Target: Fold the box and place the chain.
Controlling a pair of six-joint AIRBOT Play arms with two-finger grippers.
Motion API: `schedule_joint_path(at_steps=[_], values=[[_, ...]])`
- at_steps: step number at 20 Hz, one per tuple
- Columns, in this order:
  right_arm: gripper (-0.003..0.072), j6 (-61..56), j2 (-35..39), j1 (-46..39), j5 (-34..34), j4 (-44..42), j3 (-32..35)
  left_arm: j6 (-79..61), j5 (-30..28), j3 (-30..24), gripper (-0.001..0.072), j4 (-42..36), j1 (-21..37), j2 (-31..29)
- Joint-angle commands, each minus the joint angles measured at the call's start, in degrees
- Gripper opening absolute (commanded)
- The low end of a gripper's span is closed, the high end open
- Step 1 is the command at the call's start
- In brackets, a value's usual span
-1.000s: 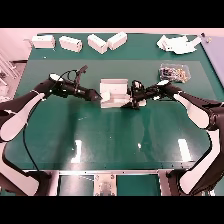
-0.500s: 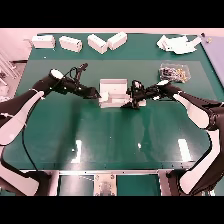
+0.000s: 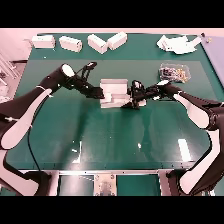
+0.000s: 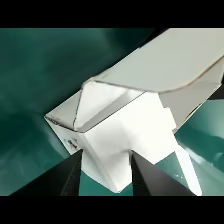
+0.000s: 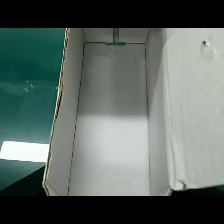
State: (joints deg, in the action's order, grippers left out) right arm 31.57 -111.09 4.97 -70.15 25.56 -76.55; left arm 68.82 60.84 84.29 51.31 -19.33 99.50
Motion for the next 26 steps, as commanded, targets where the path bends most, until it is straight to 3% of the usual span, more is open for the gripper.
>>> schedule_joint_path(at_steps=[1,9,18,20,26], values=[[0.0585,0.0,0.0,0.0,0.0,-0.1,0.0,9.3,2.5,1.5,0.0393,8.8,-1.8,0.0],[0.0585,0.0,0.0,0.0,0.0,-0.1,0.0,14.7,4.3,1.5,0.0400,8.8,-1.8,0.0],[0.0585,0.0,0.0,0.0,0.0,-0.1,0.0,16.7,2.1,1.6,0.0402,8.3,-1.8,0.0],[0.0585,0.0,0.0,0.0,0.0,-0.1,0.0,18.0,1.0,1.6,0.0554,7.8,-1.8,0.0],[0.0585,0.0,0.0,0.0,0.0,-0.1,0.0,19.8,2.8,4.3,0.0561,8.6,-1.8,0.0]])
